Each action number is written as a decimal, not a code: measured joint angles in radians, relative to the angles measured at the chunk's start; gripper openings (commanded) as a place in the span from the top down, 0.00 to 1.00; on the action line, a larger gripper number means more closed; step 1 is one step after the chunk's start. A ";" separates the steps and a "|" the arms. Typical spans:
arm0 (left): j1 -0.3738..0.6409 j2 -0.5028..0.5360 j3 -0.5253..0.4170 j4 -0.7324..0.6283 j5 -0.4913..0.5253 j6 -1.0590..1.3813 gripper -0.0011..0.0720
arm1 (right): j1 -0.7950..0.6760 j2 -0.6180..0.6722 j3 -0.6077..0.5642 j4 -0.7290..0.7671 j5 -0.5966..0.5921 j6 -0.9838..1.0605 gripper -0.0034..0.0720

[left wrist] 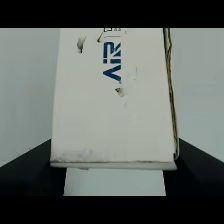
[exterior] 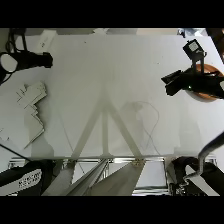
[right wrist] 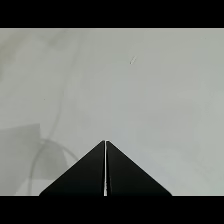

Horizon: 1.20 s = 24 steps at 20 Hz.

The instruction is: Fold the box and place the chain.

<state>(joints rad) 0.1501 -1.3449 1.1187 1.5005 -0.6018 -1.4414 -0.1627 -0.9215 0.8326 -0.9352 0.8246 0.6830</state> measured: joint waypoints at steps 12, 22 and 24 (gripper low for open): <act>-0.006 -0.255 0.001 -0.012 -0.008 -0.066 0.09 | 0.000 0.000 0.000 0.000 0.000 0.000 0.94; -0.007 -0.082 0.000 -0.011 -0.122 -0.024 0.09 | 0.000 0.000 0.000 0.000 0.000 0.000 0.94; -0.007 -0.003 0.000 -0.011 -0.130 -0.019 0.10 | 0.000 0.000 0.000 0.000 0.000 0.000 0.94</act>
